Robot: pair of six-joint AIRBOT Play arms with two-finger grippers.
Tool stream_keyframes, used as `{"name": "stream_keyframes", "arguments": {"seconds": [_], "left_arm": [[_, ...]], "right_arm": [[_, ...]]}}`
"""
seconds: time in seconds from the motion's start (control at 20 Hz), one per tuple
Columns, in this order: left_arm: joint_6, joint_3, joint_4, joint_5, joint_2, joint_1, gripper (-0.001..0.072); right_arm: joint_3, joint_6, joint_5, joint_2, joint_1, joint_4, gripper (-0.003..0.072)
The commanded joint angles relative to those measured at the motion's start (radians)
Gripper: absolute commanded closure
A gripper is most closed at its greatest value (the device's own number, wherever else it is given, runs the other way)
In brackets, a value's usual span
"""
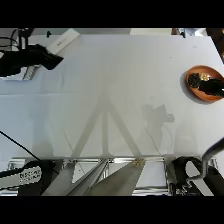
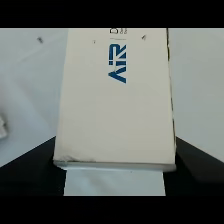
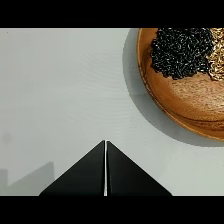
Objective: Fold the box and place the chain.
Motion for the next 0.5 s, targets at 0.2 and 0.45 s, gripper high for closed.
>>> {"name": "stream_keyframes", "arguments": {"seconds": [0.2, 0.45], "left_arm": [[-0.29, 0.0, 0.271, 0.054, -0.062, 0.084, 0.0571], [-0.449, 0.0, 0.27, 0.111, -0.188, 0.09, 0.0571]], "right_arm": [[0.001, 0.0, 0.0, 0.001, 0.0, 0.0, 0.0674], [0.001, 0.0, 0.0, 0.001, 0.0, 0.0, 0.0674]]}}
